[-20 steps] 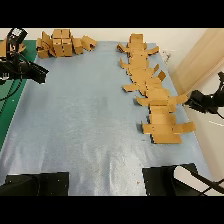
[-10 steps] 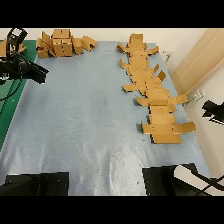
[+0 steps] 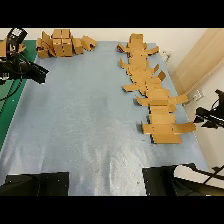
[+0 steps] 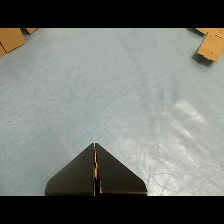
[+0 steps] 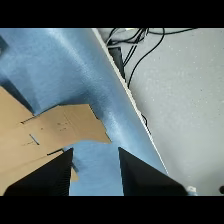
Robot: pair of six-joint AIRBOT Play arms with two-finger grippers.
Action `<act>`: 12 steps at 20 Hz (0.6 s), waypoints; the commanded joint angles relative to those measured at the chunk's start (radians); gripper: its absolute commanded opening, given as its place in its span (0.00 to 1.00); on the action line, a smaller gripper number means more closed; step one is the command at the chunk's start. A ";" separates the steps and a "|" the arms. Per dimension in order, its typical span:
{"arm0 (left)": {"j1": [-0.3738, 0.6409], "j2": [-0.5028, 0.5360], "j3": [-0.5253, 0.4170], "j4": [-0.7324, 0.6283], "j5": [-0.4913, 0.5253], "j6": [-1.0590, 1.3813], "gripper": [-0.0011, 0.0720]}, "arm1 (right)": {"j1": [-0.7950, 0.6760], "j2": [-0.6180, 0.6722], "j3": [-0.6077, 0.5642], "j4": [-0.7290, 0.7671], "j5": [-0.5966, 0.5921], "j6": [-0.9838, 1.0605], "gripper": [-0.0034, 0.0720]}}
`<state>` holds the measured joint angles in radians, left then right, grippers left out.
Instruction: Fold the box.
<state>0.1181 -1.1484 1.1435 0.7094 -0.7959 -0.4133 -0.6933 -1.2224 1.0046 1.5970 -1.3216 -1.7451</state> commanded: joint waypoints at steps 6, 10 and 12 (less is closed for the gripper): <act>0.000 -0.001 0.001 0.000 0.000 0.000 0.03 | 0.000 -0.169 0.014 0.009 0.056 -0.163 0.66; 0.000 -0.001 0.001 0.000 0.000 0.000 0.03 | 0.001 -0.170 0.014 0.149 -0.034 -0.266 0.60; 0.000 -0.001 0.001 0.000 0.000 0.000 0.03 | 0.002 -0.171 0.014 0.277 -0.114 -0.299 0.38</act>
